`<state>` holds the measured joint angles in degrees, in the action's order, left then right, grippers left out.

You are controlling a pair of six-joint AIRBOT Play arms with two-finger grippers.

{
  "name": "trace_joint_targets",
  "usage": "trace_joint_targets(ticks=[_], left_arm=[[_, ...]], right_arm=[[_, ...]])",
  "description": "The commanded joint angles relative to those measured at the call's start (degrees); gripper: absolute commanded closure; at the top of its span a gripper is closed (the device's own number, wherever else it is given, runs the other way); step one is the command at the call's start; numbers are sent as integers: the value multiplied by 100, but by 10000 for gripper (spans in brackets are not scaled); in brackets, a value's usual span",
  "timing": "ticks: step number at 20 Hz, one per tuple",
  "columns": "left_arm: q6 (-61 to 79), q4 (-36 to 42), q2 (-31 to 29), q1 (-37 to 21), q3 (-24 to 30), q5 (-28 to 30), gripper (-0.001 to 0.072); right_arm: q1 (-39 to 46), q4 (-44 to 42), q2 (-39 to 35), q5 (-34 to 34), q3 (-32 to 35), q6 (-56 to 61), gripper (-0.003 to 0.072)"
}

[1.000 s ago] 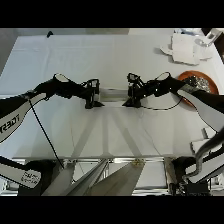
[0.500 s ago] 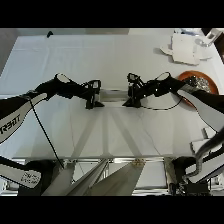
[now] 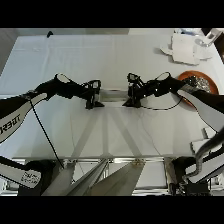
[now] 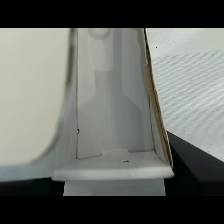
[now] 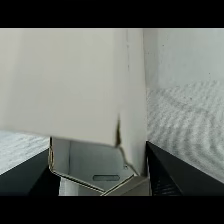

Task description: Fold the box and place the chain.

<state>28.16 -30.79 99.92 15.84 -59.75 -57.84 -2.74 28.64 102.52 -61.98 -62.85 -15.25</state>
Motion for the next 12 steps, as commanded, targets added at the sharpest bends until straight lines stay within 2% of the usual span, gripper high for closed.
trace_joint_targets(ticks=[1, 6, 7, 8, 12], left_arm=[[-15, 44, -4, -131, 2, -474, 314], [-15, 35, 0, -297, 2, -758, 308], [-13, 48, 2, -297, 2, -754, 252], [-15, 52, 2, -295, 2, -754, 147], [-37, 57, 2, -308, 2, -750, 132]], right_arm=[[-4, 0, 4, -2, 0, 13, 250], [-4, 0, 4, 0, 0, 13, 250], [-4, 0, 4, 0, 0, 13, 250], [-4, 0, 4, -2, 0, 13, 250], [-4, 0, 4, 0, 0, 13, 250]])
